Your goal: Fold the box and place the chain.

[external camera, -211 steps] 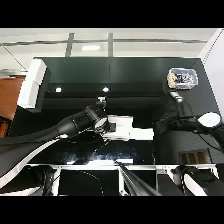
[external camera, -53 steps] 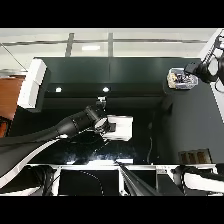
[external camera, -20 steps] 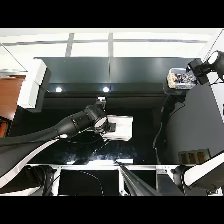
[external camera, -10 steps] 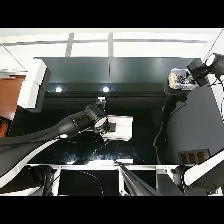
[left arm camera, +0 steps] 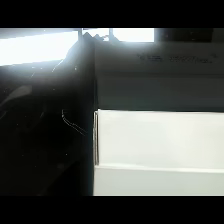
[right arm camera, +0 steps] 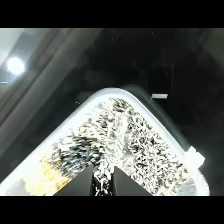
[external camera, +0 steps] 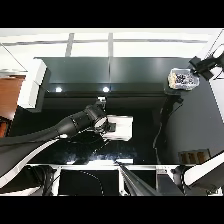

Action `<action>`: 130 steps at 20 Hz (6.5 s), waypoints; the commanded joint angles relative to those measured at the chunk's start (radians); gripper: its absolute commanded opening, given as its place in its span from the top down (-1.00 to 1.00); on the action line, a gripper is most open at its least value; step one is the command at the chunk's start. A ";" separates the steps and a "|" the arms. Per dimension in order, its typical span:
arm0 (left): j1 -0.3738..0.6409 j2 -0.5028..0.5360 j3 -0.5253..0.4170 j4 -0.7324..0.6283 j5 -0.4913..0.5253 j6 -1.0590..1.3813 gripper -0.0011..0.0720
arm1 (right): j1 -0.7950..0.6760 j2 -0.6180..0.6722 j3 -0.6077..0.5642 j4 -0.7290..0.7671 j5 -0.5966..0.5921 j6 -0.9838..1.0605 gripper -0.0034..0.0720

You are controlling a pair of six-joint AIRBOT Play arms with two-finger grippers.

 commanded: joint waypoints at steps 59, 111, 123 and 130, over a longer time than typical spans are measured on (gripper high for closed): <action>0.001 -0.001 0.000 0.006 -0.003 0.001 0.89 | 0.835 0.925 -0.985 0.606 -0.034 -0.517 0.38; 0.001 -0.001 0.000 0.005 -0.004 0.001 0.89 | 0.355 1.279 -0.803 0.449 0.390 -0.566 0.79; 0.001 -0.001 0.000 0.005 -0.004 0.001 0.89 | 0.779 1.054 -1.184 0.707 -0.225 -0.537 0.79; 0.001 -0.001 0.000 0.005 -0.004 0.001 0.89 | 0.712 1.015 -1.175 0.664 -0.216 -0.504 -0.33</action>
